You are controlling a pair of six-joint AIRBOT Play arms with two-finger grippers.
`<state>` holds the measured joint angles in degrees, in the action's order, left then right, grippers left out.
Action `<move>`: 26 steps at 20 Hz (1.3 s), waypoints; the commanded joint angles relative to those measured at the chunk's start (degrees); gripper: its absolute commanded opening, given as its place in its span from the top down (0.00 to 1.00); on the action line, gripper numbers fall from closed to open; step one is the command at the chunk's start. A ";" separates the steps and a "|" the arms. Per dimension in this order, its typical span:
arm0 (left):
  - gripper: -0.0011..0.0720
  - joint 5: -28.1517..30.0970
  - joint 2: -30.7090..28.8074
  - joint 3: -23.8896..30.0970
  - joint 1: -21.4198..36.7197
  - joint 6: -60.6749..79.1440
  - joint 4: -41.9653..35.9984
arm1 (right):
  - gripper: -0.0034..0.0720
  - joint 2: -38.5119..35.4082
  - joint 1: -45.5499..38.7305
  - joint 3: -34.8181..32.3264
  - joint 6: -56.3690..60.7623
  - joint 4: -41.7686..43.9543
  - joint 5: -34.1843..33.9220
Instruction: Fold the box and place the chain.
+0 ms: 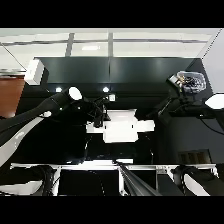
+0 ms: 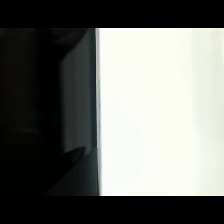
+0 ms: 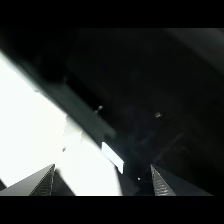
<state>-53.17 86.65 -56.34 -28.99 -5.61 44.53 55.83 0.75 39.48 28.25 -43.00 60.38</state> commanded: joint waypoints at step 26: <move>0.95 1.64 2.40 0.13 -1.38 2.23 2.78 | 0.03 3.74 23.85 -13.38 -19.06 -3.41 -20.11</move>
<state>-50.30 88.75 -56.23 -30.35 -3.40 46.96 59.11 22.76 26.98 9.37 -49.87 44.38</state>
